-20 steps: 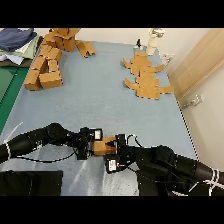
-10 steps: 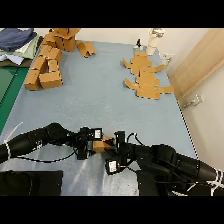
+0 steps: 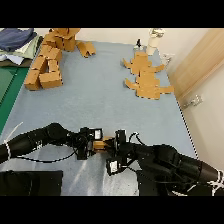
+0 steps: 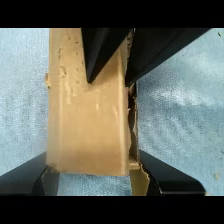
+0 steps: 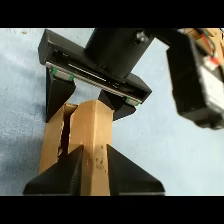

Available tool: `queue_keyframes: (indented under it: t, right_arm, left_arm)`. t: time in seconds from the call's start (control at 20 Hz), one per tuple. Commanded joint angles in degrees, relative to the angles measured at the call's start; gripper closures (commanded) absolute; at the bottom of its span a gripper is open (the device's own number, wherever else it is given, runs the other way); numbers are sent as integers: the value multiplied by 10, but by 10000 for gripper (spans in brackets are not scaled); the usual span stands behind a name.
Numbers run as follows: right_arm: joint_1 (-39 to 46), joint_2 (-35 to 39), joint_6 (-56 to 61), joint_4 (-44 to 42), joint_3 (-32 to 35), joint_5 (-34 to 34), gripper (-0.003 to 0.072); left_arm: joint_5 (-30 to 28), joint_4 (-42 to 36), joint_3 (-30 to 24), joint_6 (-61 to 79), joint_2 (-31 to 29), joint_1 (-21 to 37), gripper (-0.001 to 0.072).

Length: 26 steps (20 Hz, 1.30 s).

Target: Fold the box.

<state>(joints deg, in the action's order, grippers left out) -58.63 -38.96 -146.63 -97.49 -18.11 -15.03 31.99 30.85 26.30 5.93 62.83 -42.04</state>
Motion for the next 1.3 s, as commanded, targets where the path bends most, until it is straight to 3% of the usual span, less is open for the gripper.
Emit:
queue_keyframes:
  t: [0.0, 0.65, 0.75, 0.9, 0.95, 1.0, 1.05, 1.1, 1.15, 1.25]
  right_arm:
    - [0, -22, 0, 0, 0, 5, 463]
    - [-15, -30, 2, -53, -3, -34, 437]
    - [-15, -26, 27, -56, -10, -51, 307]
    - [-14, -19, 108, -56, -35, -98, 307]
    - [-13, -12, 182, -56, -52, -120, 309]
    - [-11, -5, 284, -56, -73, -148, 327]
    - [-6, 2, 409, -54, -100, -195, 450]
    - [4, 6, 522, -52, -124, -255, 643]
    - [20, 9, 637, -54, -145, -319, 684]
    - [54, 12, 788, -88, -156, -403, 684]
  left_arm:
    - [0, 0, 1, 0, 0, 0, 253]
    - [0, 0, 1, 0, 0, 0, 253]
    - [-1, 0, 1, 0, 0, 0, 253]
    - [0, 0, 0, 0, 0, 0, 253]
    - [-1, 0, 1, 0, 0, 0, 253]
    - [-1, 0, 1, 0, 0, 0, 253]
    - [0, 0, 1, 0, 0, 0, 253]
    - [0, 0, 1, 0, 0, 0, 253]
    - [0, 0, 1, 0, 0, 0, 253]
    - [-1, 0, 1, 0, 0, 0, 253]
